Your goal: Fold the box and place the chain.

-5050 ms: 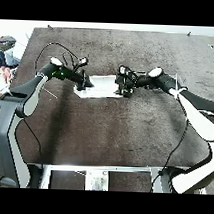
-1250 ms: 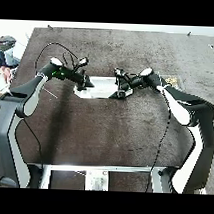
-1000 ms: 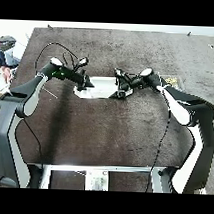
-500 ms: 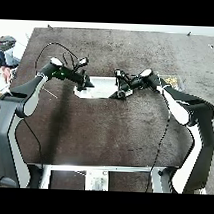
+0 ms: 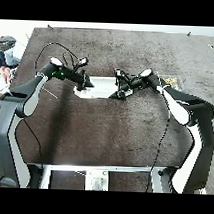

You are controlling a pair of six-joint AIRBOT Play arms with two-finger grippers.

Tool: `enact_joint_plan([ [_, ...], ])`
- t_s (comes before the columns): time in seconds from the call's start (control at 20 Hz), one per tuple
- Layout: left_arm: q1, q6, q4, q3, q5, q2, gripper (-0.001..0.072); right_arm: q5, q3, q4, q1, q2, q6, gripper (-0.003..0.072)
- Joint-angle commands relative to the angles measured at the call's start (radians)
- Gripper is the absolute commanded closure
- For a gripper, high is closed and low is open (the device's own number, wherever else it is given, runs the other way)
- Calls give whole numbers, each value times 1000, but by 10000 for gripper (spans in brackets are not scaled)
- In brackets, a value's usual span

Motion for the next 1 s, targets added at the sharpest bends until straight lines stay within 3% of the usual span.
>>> enact_joint_plan([
  [0.0,0,0,0,0,0,0,698,-1,1,1,1,0,1,223],
  [0.4,0,0,0,0,-5,0,698,-1,1,1,1,0,0,223],
  [0.7,2,0,-35,0,-74,0,696,-1,1,1,1,0,0,223],
  [0.75,4,1,-51,0,-93,0,631,-1,1,1,1,0,1,223],
  [0.8,4,0,-61,2,-106,0,436,-1,1,1,1,0,0,223],
  [0.95,4,0,-60,5,-118,2,419,-1,1,1,1,0,1,223],
])
